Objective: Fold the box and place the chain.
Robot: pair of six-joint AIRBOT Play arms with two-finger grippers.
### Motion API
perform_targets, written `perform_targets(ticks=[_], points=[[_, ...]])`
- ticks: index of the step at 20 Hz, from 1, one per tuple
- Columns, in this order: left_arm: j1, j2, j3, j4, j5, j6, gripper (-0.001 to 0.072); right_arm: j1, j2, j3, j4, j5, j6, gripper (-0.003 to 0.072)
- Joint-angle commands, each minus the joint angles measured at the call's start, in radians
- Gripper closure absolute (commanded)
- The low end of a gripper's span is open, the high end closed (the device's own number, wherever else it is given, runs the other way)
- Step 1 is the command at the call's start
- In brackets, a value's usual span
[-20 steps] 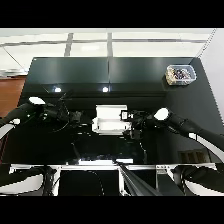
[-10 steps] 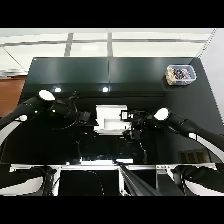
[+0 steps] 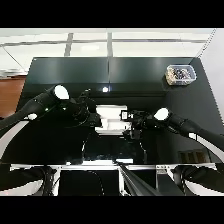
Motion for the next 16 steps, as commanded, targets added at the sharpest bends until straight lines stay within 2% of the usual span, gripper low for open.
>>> perform_targets(ticks=[1,7,16], points=[[-0.048,0.001,0.012,0.068,0.017,-0.118,0.0306,0.001,0.000,0.000,0.000,0.000,0.000,0.0558],[-0.092,0.000,0.012,0.172,0.096,-0.265,0.0306,0.001,0.000,0.000,0.000,0.000,0.000,0.0558],[-0.212,-0.003,0.013,0.474,0.144,-0.596,0.0306,0.001,0.000,0.000,0.000,0.000,0.000,0.0558]])
